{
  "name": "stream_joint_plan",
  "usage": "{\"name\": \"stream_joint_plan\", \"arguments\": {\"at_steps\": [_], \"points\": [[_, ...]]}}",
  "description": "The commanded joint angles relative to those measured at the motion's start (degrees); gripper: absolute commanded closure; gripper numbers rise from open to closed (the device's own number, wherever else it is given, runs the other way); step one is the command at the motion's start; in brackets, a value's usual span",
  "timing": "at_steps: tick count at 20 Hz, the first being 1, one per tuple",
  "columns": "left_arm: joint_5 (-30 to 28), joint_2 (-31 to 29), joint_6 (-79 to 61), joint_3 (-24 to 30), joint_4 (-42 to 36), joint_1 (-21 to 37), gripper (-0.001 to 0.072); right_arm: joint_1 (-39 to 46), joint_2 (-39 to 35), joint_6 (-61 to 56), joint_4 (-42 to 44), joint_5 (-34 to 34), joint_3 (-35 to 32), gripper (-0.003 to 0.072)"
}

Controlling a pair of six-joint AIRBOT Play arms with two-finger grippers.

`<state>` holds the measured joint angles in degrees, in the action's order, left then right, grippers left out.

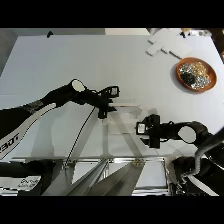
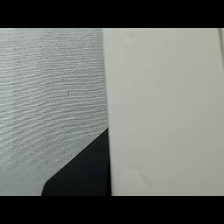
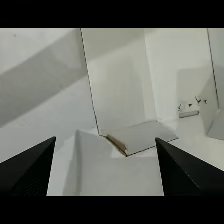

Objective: Fold the box and place the chain.

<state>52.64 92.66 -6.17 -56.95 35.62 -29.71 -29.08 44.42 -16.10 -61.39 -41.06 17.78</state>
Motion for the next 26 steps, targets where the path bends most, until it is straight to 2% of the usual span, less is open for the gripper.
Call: {"name": "stream_joint_plan", "arguments": {"at_steps": [1,4,10,14,20,26], "points": [[0.09,0.04,0.0,0.04,-0.02,-0.02,0.0701,-0.85,-0.09,3.28,1.99,13.29,-4.48,-0.001],[0.09,0.04,0.0,0.04,-0.02,-0.02,0.0701,-0.85,2.25,4.55,2.78,17.99,-4.57,-0.0008],[0.09,0.04,0.0,0.04,-0.02,-0.02,0.0701,-0.74,3.04,10.64,4.94,17.18,-2.54,-0.0007],[0.09,0.04,0.0,0.04,-0.02,-0.02,0.0701,3.58,3.1,13.81,7.58,12.87,1.75,-0.0003],[0.09,0.04,0.0,0.04,-0.02,-0.02,0.0701,10.58,6.58,31.65,25.73,6.71,2.14,-0.0004],[0.07,0.04,0.0,0.04,0.0,-0.02,0.0701,17.09,13.51,37.62,29.03,1.09,7.13,-0.0003]]}}
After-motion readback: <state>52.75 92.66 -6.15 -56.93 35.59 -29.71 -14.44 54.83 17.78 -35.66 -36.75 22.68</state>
